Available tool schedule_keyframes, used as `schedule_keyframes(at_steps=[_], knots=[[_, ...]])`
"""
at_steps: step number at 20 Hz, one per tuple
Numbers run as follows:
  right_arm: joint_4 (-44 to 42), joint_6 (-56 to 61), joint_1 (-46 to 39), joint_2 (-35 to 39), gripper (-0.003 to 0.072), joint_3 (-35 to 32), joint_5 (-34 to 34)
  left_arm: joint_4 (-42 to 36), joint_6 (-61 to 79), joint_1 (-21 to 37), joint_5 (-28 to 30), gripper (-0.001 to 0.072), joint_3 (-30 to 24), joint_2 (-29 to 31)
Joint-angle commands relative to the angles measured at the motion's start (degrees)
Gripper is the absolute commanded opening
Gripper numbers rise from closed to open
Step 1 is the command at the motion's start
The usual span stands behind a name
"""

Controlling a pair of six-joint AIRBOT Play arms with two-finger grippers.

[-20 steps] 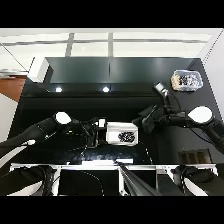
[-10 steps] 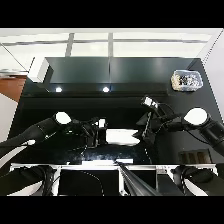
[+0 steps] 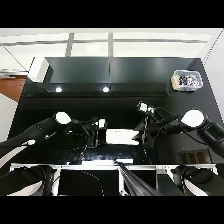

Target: Fold the box and place the chain.

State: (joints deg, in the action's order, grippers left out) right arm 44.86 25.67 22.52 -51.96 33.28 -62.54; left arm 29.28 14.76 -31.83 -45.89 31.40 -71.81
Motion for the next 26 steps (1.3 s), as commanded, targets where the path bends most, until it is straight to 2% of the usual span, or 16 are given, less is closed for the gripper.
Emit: schedule_keyframes(at_steps=[1, 2, 5, 7, 9, 11, 14, 15, 16, 26], knots=[[1.8, 0.0, 1.4, -0.1, 0.0285, -0.1, 0.0, 0.0, 0.0, 0.0, 0.0, 0.0481, 0.0, 0.0], [2.7, 0.0, 1.9, -0.1, 0.026, -0.1, 0.1, 0.0, 0.0, 0.0, 0.0, 0.0481, 0.0, 0.0], [3.4, 0.4, 2.5, -0.1, 0.0261, -0.1, 1.2, 0.0, 0.0, 0.0, 0.0, 0.0481, 0.0, 0.0], [3.5, 0.4, 2.5, -0.1, 0.0328, -0.1, 1.7, 0.0, 0.0, 0.0, 0.0, 0.0482, 0.0, 0.0], [3.5, 0.4, 2.5, -0.1, 0.0329, -0.1, 1.7, 0.0, 0.0, 0.0, 0.0, 0.0482, 0.0, 0.0], [3.5, 0.4, 2.5, -0.1, 0.0425, -0.1, 2.0, 0.0, 0.0, 0.0, 0.0, 0.0482, 0.0, 0.0], [3.5, 0.4, 2.5, -0.1, 0.0422, -0.1, 3.5, 0.0, 0.0, 0.0, 0.0, 0.0481, 0.0, 0.0], [3.5, 0.4, 2.5, -0.1, 0.0364, -0.1, 3.7, 0.0, 0.0, 0.0, 0.0, 0.0481, 0.0, 0.0], [3.5, 0.4, 2.5, -0.1, 0.0194, -0.1, 3.7, 0.0, 0.0, 0.0, 0.0, 0.0481, 0.0, 0.0], [3.6, 2.3, 2.5, -0.2, 0.0179, -0.1, 2.5, 0.0, 0.0, 0.0, 0.0, 0.0481, 0.0, 0.0]])
